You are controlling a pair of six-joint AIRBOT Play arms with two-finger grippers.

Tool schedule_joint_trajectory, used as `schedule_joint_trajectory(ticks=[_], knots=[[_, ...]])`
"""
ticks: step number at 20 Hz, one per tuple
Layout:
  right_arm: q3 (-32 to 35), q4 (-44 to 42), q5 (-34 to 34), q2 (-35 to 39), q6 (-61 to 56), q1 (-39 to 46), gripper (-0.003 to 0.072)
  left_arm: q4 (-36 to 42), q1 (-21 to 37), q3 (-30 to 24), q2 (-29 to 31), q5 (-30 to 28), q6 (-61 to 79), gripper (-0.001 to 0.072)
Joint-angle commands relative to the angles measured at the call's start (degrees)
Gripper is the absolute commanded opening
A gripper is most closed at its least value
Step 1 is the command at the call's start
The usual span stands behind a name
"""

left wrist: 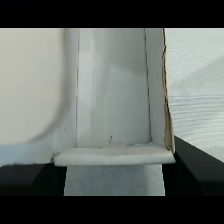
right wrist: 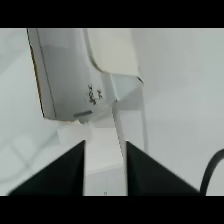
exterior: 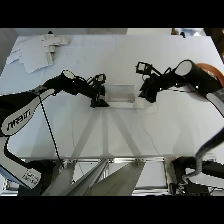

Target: Fold the box and place the chain.

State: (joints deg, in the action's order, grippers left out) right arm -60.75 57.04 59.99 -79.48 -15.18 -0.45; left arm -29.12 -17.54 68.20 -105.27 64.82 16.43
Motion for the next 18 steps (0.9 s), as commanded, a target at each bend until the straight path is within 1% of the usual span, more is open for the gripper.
schedule_joint_trajectory(ticks=[1, 2, 4, 6, 9, 12, 14, 15, 17, 18], knots=[[1.01, 1.81, 1.29, 0.33, 0.52, 1.49, 0.0062, -0.07, 0.04, 0.04, 0.0, 0.13, 0.02, 0.0417], [1.95, 3.15, 0.26, 0.33, 0.63, 1.46, 0.0017, -0.07, 0.04, 0.04, 0.0, 0.13, 0.02, 0.0417], [3.85, 6.51, -2.69, 0.31, -3.21, 2.05, 0.0017, -0.07, 0.04, 0.04, 0.0, 0.13, 0.02, 0.0417], [4.98, 7.02, -5.73, 0.31, -13.55, 4.48, 0.0016, -0.07, 0.04, 0.04, 0.0, 0.13, 0.02, 0.0417], [5.03, 5.49, -7.56, 0.31, -30.53, 9.88, 0.0017, -0.07, 0.04, 0.04, 0.0, 0.13, 0.02, 0.0417], [5.09, 5.05, -4.33, 0.31, -37.57, 13.38, 0.0014, -0.07, 0.04, 0.04, 0.0, 0.13, 0.02, 0.0417], [5.44, 5.33, -0.22, 0.31, -39.1, 13.53, 0.0014, -0.07, 0.04, 0.04, 0.0, 0.13, 0.02, 0.0417], [6.12, 5.16, 0.81, 0.31, -39.74, 13.49, 0.0014, -0.07, 0.04, 0.04, 0.0, 0.13, 0.02, 0.0417], [8.68, 4.13, 0.28, 0.31, -42.25, 13.51, 0.0013, -0.07, 0.04, 0.04, 0.0, 0.13, 0.02, 0.0417], [10.34, 2.1, 0.11, 0.31, -42.14, 13.49, 0.0013, -0.07, 0.04, 0.04, 0.0, 0.13, 0.02, 0.0417]])
